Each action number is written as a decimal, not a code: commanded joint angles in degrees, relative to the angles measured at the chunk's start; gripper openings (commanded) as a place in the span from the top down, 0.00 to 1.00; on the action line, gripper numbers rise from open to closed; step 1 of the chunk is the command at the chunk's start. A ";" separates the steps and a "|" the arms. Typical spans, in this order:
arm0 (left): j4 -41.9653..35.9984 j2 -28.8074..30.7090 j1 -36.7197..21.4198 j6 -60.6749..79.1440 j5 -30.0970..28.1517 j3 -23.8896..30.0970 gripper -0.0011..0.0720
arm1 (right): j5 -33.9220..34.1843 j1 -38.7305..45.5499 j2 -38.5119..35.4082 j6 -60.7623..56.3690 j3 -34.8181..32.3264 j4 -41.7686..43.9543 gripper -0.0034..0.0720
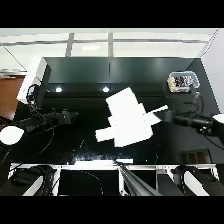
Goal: Fold the box and place the chain.
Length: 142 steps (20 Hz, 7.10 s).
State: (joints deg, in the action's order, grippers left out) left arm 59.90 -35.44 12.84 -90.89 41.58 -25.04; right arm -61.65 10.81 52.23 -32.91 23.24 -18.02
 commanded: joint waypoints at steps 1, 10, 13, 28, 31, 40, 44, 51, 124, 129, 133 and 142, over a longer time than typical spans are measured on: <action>-7.54 -3.04 0.02 0.04 4.00 -0.04 0.02 | 6.34 -10.03 -2.67 4.52 -4.11 1.88 0.94; -38.84 -26.27 0.04 34.10 13.18 0.44 0.02 | 15.23 -19.26 -2.67 4.39 -4.22 3.48 0.94; -42.32 -33.00 0.04 40.26 13.18 0.42 0.02 | 14.51 -19.26 -2.67 4.24 -4.20 3.56 0.94; -49.92 -49.05 1.99 67.49 25.70 -5.88 0.06 | 14.12 -19.26 -2.67 2.49 -4.20 3.63 0.94; -49.90 -49.31 2.05 68.89 26.14 -5.92 0.07 | 14.14 -19.26 -2.67 2.47 -4.22 3.63 0.94; -49.88 -51.21 2.05 72.72 29.35 -6.25 0.88 | 14.10 -19.26 -2.67 2.49 -4.20 3.61 0.94; -49.88 -51.19 1.99 74.23 29.42 -6.25 0.95 | 14.03 -18.93 -2.67 2.36 -4.17 2.78 0.45; -34.05 -46.34 4.04 77.35 29.59 -12.72 0.96 | -4.28 -3.80 -3.17 -2.71 11.02 -20.28 0.12; -22.64 -41.86 19.10 102.53 -0.66 -11.82 0.95 | 22.12 -47.69 1.77 17.64 -0.39 -28.70 0.12; -22.64 -41.86 19.10 102.40 -0.66 -11.82 0.95 | 21.53 -45.59 1.77 11.65 3.93 -37.51 0.12; -22.64 -41.86 19.10 102.40 -0.66 -11.82 0.95 | 19.02 -41.53 1.77 11.69 6.82 -36.02 0.12; -22.64 -41.86 19.10 102.40 -0.66 -11.82 0.95 | 19.93 -40.19 1.77 15.26 7.06 -32.63 0.12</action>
State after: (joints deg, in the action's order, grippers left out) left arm 37.23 -77.28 31.90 11.44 40.88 -36.84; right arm -41.89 -29.58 54.04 -19.55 30.17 -52.07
